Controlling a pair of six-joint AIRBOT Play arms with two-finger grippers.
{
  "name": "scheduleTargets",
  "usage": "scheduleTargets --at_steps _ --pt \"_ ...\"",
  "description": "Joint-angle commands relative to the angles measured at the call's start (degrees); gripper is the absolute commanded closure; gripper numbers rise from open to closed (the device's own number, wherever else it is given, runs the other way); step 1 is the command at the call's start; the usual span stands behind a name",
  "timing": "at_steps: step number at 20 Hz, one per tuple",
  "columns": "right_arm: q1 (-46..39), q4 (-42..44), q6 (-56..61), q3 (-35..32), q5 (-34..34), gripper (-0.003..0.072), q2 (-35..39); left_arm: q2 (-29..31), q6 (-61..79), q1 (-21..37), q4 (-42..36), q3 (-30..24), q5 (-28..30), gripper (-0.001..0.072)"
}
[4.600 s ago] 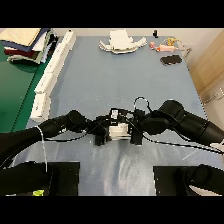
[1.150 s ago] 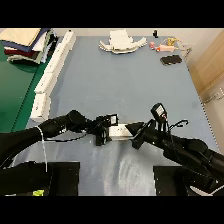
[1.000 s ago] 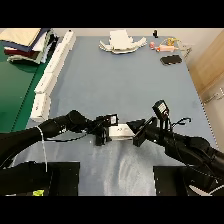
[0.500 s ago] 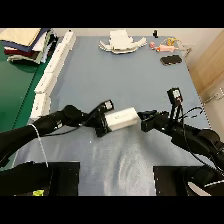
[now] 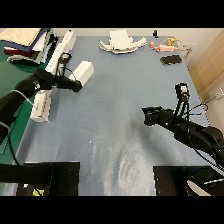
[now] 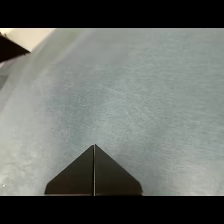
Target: Fold the box.
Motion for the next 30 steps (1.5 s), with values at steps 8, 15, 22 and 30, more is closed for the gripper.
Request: scheduleTargets --at_steps 8,15,22,30 --pt "-0.2 -0.1 0.2 0.1 0.5 0.0683 -4.1 -23.5 -19.1 8.5 12.3 26.1 -3.8 0.0305" --pt "-0.3 -0.1 0.2 0.1 0.6 0.0683 -4.1 -27.2 -22.1 8.5 17.2 29.3 -1.5 0.0305" --pt "-0.3 -0.1 0.2 0.1 0.5 0.0683 -4.1 -28.1 -22.1 8.4 17.0 29.4 -0.7 0.0304" --pt "-0.3 -0.1 0.2 0.1 0.5 0.0683 -4.1 -28.1 -22.2 8.4 16.9 29.4 -0.4 0.0009"
